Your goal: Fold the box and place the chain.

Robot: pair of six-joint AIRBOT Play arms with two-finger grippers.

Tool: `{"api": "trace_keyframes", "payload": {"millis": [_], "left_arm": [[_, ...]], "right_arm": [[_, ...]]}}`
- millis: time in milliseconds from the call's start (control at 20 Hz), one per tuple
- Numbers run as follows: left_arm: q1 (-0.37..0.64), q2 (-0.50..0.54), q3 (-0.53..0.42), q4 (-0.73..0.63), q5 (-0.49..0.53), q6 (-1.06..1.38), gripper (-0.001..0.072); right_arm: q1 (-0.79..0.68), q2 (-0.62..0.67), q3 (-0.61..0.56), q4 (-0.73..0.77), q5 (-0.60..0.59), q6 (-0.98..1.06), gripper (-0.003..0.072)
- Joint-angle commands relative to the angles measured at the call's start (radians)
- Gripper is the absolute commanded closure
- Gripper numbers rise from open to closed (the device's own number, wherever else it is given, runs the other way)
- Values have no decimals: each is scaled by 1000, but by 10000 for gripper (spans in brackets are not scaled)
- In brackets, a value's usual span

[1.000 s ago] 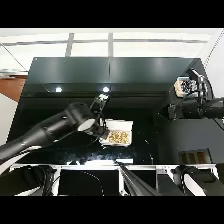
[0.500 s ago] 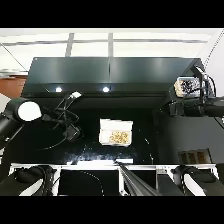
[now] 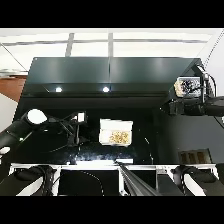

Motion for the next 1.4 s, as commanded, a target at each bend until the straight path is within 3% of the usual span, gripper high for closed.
{"api": "trace_keyframes", "payload": {"millis": [0, 150, 450, 1350], "left_arm": [[-33, -83, -11, -72, 26, 204, 10], [-35, -140, -11, -187, 6, 252, 11], [-40, -193, -3, -234, 10, 335, 10], [-110, -214, 35, -224, 37, 225, 8]], "right_arm": [[0, 1, 1, 0, -5, 0, 190], [0, 1, 1, 0, -25, 0, 191], [0, 1, 1, 0, -32, 0, 191], [0, 1, 1, 0, -31, 0, 191]]}}
